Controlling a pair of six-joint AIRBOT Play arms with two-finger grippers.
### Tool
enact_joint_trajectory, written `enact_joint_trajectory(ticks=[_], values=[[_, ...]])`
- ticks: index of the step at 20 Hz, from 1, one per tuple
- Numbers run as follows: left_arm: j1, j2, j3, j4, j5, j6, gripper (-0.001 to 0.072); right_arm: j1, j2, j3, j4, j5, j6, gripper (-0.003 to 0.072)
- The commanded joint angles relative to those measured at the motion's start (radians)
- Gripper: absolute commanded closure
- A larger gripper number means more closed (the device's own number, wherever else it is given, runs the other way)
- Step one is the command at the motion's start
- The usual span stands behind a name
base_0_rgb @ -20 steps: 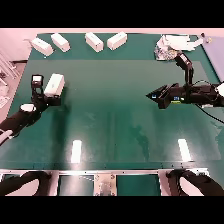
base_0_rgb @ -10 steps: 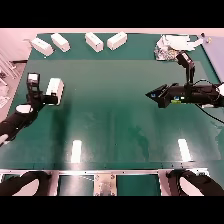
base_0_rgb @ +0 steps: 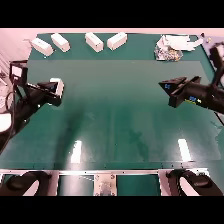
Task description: Fold the box and place the chain.
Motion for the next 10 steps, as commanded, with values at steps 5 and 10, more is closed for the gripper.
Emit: enact_joint_trajectory(ticks=[5, 10], values=[[-0.383, 0.075, -0.213, -0.006, 0.449, -0.057, 0.0698, 0.000, 0.356, -0.404, -0.007, -0.338, -0.063, 0.0680], [-0.421, 0.075, -0.283, -0.006, 0.445, -0.057, 0.0691, 0.000, 0.431, -0.548, -0.006, -0.336, -0.062, 0.0677]])
